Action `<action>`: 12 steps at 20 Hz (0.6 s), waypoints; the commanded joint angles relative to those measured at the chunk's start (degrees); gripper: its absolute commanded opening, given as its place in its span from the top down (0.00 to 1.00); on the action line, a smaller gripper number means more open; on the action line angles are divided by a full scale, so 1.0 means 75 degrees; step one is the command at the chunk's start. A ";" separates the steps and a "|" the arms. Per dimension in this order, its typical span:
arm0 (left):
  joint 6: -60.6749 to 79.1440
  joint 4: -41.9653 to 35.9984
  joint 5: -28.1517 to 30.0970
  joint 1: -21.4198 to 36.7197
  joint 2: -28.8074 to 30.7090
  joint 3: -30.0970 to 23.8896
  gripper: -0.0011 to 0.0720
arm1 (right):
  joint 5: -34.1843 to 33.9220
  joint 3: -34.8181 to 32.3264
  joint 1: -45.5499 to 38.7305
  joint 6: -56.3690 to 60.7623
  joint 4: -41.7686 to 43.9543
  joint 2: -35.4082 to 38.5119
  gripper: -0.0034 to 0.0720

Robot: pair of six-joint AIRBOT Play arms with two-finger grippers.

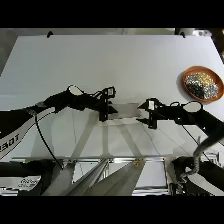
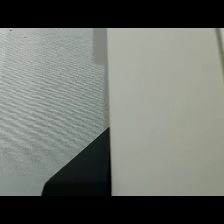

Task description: Fold the box and place the chain.

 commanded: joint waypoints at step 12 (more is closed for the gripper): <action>0.0003 0.0006 -0.0003 -0.0003 -0.0003 -0.0003 0.97 | 0.0393 0.0210 -0.0385 0.0003 -0.0017 -0.0251 0.22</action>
